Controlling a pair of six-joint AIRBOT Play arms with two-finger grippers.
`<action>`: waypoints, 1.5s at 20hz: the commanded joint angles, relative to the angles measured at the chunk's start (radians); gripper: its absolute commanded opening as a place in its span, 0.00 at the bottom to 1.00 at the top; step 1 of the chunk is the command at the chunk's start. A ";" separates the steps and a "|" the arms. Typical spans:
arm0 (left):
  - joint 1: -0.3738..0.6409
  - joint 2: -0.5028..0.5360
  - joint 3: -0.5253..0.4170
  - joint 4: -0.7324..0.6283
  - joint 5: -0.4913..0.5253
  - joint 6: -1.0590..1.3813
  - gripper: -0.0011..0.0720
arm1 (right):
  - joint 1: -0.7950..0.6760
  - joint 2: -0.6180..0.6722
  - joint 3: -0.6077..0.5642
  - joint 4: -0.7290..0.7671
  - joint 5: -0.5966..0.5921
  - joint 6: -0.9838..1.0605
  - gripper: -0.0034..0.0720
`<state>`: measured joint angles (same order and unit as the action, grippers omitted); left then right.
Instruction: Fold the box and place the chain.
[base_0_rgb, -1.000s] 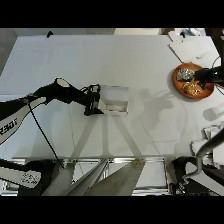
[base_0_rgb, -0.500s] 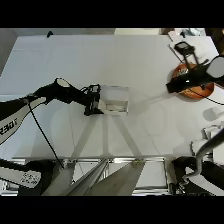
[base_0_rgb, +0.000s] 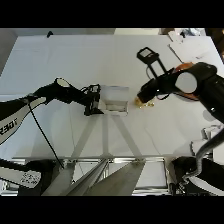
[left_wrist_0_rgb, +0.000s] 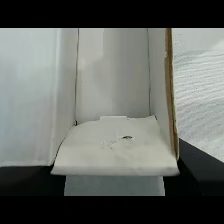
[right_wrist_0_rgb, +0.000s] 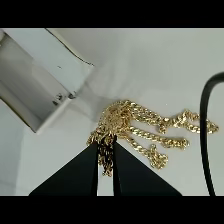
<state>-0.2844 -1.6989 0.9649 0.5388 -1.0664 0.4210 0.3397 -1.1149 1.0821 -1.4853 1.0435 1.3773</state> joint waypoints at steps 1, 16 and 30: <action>0.000 0.001 0.000 0.000 0.000 0.000 0.48 | 0.107 -0.001 0.000 0.006 -0.102 0.037 0.06; 0.000 0.001 0.000 0.000 0.000 0.000 0.48 | 0.170 -0.344 0.000 0.154 -0.134 0.089 0.06; 0.000 0.001 0.000 0.000 0.000 0.000 0.48 | 0.082 -0.027 0.001 -0.144 -0.095 -0.010 0.44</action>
<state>-0.2844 -1.6989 0.9649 0.5392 -1.0664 0.4213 0.4709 -1.2274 1.0821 -1.5360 0.9333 1.3861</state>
